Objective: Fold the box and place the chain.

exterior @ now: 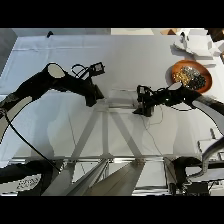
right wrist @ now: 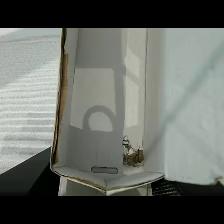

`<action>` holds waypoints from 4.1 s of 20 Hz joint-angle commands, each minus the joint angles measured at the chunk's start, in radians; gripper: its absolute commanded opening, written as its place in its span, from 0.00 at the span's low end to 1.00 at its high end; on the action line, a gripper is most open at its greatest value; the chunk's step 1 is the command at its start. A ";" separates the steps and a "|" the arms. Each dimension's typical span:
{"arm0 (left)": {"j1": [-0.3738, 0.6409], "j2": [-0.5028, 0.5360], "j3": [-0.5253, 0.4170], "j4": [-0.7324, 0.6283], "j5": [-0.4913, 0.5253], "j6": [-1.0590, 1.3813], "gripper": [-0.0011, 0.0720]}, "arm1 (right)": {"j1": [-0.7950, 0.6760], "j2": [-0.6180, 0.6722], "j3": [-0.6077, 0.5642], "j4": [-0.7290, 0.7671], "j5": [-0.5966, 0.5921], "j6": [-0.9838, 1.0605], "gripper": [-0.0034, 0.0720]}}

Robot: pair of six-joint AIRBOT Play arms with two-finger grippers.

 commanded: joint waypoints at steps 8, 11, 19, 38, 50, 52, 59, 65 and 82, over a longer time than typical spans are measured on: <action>-0.015 0.004 0.000 0.426 0.005 -0.222 0.03 | 0.000 0.000 0.000 0.001 0.000 0.000 0.62; -0.018 0.006 0.000 0.418 0.032 -0.236 0.03 | 0.000 0.000 0.000 0.001 0.000 0.000 0.62; -0.020 0.006 0.000 0.159 0.136 -0.230 0.03 | 0.000 0.000 0.000 0.001 0.000 0.000 0.62; -0.078 -0.071 0.000 0.386 0.129 -0.167 0.03 | 0.000 0.000 0.000 0.001 0.000 0.000 0.62; -0.034 -0.031 -0.001 0.074 0.020 0.264 0.74 | 0.000 0.000 0.000 0.001 0.000 0.000 0.62; -0.011 -0.060 -0.001 0.043 -0.001 0.276 0.71 | 0.000 0.000 0.000 0.001 0.000 0.000 0.62; -0.005 -0.146 -0.001 -0.114 -0.032 0.564 0.61 | 0.000 0.000 0.000 0.001 0.000 0.000 0.62; -0.008 -0.167 0.000 -0.127 -0.056 0.597 0.38 | 0.000 0.000 0.000 0.001 0.000 0.000 0.62; 0.018 -0.169 0.000 -0.069 0.008 0.622 0.39 | 0.000 0.000 0.000 0.001 0.000 0.000 0.62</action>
